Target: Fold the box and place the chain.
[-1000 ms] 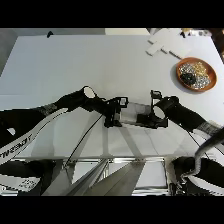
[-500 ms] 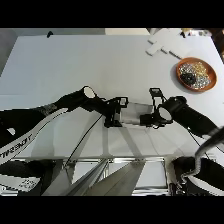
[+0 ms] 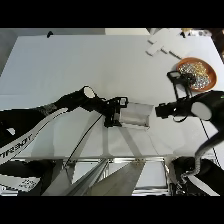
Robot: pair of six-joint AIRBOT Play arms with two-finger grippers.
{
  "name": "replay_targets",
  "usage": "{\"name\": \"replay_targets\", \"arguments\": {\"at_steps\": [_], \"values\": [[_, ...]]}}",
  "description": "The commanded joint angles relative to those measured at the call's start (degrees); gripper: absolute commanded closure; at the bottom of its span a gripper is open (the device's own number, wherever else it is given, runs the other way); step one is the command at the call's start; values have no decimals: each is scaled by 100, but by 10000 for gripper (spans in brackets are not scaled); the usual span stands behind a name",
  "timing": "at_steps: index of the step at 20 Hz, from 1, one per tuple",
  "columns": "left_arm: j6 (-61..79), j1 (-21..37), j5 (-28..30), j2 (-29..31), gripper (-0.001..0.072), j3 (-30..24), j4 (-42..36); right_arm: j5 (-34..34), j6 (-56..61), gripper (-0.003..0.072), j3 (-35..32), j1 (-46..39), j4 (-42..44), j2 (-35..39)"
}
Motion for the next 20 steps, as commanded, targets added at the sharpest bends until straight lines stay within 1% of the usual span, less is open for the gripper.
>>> {"name": "replay_targets", "arguments": {"at_steps": [1,2,4,6,8,9,11,12,14,16,20], "values": [[0,0,-2,2,539,0,-2,-258,-1080,332,879,-1073,-2,-94],[0,0,0,2,539,0,-2,-286,-1340,356,1163,-1482,2,-334],[0,0,0,2,539,2,-2,-293,-1746,360,1744,-2310,0,-1121],[0,0,-2,2,539,2,0,-326,-1893,362,2267,-3001,2,-2009],[0,0,-2,2,539,0,-2,-378,-1899,373,2739,-3528,9,-2828],[0,0,-2,2,539,0,-2,-372,-1928,394,2955,-3707,35,-3178],[0,0,-2,2,539,0,-2,-385,-2234,401,3329,-3908,151,-3777],[0,0,-2,2,539,2,-2,-428,-2286,423,3484,-3915,125,-4028],[0,0,-2,2,539,2,-2,-605,-2286,433,3729,-3912,140,-4439],[0,0,-2,2,539,0,-2,-695,-2286,433,3904,-3915,157,-4760],[0,0,-2,2,539,0,-2,-887,-2404,432,3930,-3915,225,-5071]]}}
